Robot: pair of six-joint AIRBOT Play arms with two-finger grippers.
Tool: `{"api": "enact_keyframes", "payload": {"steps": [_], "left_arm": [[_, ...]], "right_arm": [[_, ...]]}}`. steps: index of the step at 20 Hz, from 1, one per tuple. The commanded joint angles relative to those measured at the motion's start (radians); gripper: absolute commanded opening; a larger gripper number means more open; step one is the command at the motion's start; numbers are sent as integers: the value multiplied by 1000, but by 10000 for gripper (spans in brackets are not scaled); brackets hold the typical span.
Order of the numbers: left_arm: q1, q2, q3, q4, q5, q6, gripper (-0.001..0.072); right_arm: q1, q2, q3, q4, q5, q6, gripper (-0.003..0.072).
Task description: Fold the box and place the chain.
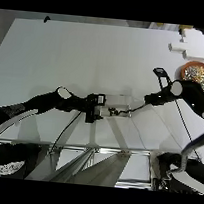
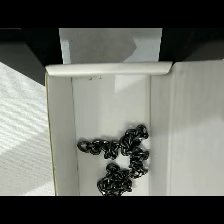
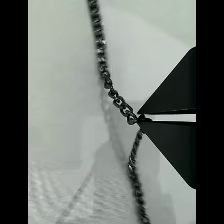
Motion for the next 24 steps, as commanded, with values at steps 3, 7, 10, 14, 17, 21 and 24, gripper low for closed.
{"api": "enact_keyframes", "payload": {"steps": [3,7,10,14,17,21,24], "left_arm": [[0,0,0,0,0,0,206],[0,0,0,0,0,0,206],[0,0,0,0,0,0,206],[0,0,0,0,0,0,206],[0,0,0,0,0,0,206],[0,0,0,0,0,0,206],[0,0,0,0,0,0,206]], "right_arm": [[1,230,1,85,71,-28,14],[1,367,1,293,139,-124,14],[1,418,1,467,172,-195,14],[64,423,1,648,152,-271,14],[194,422,1,654,61,-274,14],[298,420,1,642,-62,-213,14],[343,400,1,636,-113,-190,15]]}}
